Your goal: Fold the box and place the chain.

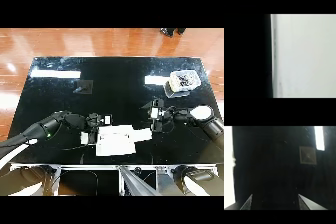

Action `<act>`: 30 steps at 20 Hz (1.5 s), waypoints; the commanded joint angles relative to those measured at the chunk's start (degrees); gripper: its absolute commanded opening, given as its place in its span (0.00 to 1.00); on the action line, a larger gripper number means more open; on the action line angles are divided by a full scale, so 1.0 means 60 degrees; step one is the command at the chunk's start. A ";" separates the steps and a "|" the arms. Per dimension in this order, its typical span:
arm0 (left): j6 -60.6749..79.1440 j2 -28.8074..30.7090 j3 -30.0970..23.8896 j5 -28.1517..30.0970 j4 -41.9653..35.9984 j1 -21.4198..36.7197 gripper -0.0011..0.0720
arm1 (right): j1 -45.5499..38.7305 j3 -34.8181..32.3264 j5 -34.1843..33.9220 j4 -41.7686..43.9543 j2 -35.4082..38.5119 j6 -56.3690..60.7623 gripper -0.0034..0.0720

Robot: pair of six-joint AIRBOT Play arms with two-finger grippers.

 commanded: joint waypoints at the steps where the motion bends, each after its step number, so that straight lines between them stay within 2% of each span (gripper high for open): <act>1: 0.0000 -0.0007 0.0004 -0.0127 -0.0004 0.0011 0.05 | -0.0011 -0.0004 0.0761 -0.1053 -0.0025 0.0954 0.97; 3: 0.0000 -0.0007 0.0004 -0.0135 0.0000 0.0011 0.05 | 0.0058 -0.0062 0.0827 -0.2011 0.0109 0.1388 0.97; 5: 0.0000 -0.0007 0.0004 -0.0160 0.0000 0.0011 0.05 | 0.0149 -0.0062 0.0841 -0.1694 0.0142 0.1606 0.97; 8: 0.0000 -0.0007 0.0004 -0.0219 0.0000 0.0033 0.05 | 0.1140 -0.0124 0.0834 -0.1585 0.0142 0.1770 0.97; 12: 0.0000 -0.0007 0.0004 -0.0823 -0.0004 0.0306 0.05 | 0.2182 -0.0313 0.0543 -0.1636 0.0142 0.1934 0.97; 18: 0.0000 -0.0011 0.0004 -0.0903 0.0022 0.0648 0.05 | 0.2193 -0.0317 0.0375 -0.1636 0.0138 0.1887 0.97; 21: 0.0000 -0.0033 0.0025 -0.1151 0.0517 0.0656 0.05 | 0.2215 -0.0357 0.0372 -0.1628 0.0138 0.1741 0.97; 26: 0.0004 -0.0044 0.0040 -0.1082 0.0758 0.0659 0.04 | 0.2761 -0.0597 0.0025 -0.1636 0.0135 0.1636 0.97; 30: 0.0004 -0.0091 0.0255 -0.0605 0.0783 0.0659 0.04 | 0.3045 -0.0678 -0.0240 -0.1650 0.0109 0.1461 0.97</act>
